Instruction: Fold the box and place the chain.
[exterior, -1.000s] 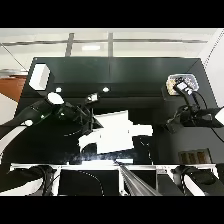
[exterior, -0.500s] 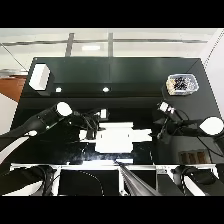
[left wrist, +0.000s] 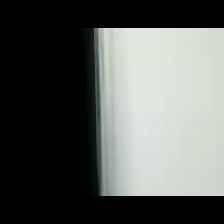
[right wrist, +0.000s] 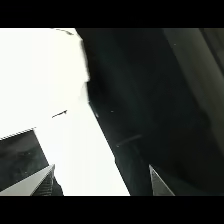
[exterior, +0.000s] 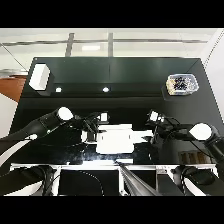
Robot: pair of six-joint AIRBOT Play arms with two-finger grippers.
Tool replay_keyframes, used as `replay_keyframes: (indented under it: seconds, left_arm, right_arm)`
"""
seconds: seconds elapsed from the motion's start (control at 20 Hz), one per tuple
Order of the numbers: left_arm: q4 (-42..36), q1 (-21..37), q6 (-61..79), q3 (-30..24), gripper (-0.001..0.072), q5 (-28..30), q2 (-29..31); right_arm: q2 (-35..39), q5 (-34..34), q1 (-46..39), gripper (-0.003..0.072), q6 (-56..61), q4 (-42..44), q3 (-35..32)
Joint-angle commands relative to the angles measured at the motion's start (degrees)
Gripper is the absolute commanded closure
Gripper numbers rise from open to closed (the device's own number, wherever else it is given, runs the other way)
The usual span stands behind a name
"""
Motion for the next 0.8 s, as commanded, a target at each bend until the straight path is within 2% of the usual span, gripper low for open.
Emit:
replay_keyframes:
  seconds: [0.0, 0.15, 0.45, 0.75]
  left_arm:
    - [0.3, 0.0, 0.0, -0.1, 0.0683, 0.5, 0.0]
    - [0.3, 0.0, 0.0, -0.1, 0.0683, 0.5, 0.0]
    - [0.4, 0.0, 0.0, -0.1, 0.0683, 0.5, 0.0]
    - [0.4, 0.0, 0.0, -0.1, 0.0683, 0.5, 0.0]
  right_arm:
    - [-2.1, -0.9, 2.9, -0.0019, -2.8, 0.1, -0.6]
    - [-4.3, -2.9, 5.9, -0.0018, -7.2, 0.1, -1.9]
    - [-8.5, -5.3, 10.8, -0.0018, -8.6, 0.3, -1.9]
    - [-8.9, -6.8, 16.3, -0.0018, -8.7, 2.7, -1.9]
